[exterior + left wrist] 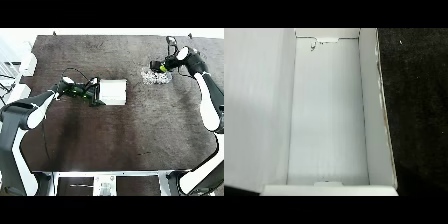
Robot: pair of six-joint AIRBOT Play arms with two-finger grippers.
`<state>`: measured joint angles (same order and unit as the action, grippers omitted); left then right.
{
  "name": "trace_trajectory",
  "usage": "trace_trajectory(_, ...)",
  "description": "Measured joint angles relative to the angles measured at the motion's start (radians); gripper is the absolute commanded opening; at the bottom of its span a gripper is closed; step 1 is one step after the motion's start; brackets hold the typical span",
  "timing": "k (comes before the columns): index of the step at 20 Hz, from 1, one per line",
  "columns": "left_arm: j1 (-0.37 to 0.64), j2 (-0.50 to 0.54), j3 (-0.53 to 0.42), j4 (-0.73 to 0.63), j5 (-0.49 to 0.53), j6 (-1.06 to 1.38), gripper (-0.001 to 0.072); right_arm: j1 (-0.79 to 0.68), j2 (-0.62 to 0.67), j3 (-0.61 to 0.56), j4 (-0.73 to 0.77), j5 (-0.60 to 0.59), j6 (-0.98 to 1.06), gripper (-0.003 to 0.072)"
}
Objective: Fold the box and place the chain.
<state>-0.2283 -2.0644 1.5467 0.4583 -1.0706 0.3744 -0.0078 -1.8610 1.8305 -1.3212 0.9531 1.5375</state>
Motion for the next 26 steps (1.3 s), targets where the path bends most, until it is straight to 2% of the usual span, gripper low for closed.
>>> trace_trajectory(6, 0.0, 0.0, 0.0, 0.0, 0.0, 0.0, 0.0496, 0.006, 0.127, 0.0, 0.001, -0.001, -0.028, 0.001)
trace_trajectory(14, 0.0, 0.0, 0.0, 0.0, 0.0, 0.0, 0.0497, 0.051, 0.391, 0.0, 0.001, -0.002, -0.095, 0.0009)
trace_trajectory(21, 0.0, 0.0, 0.0, 0.0, 0.0, 0.0, 0.0496, 0.143, 0.593, 0.024, 0.001, -0.04, -0.151, 0.0009)
trace_trajectory(26, 0.0, 0.0, 0.0, 0.0, 0.0, 0.0, 0.0496, 0.227, 0.672, 0.044, 0.001, -0.045, -0.18, 0.0009)
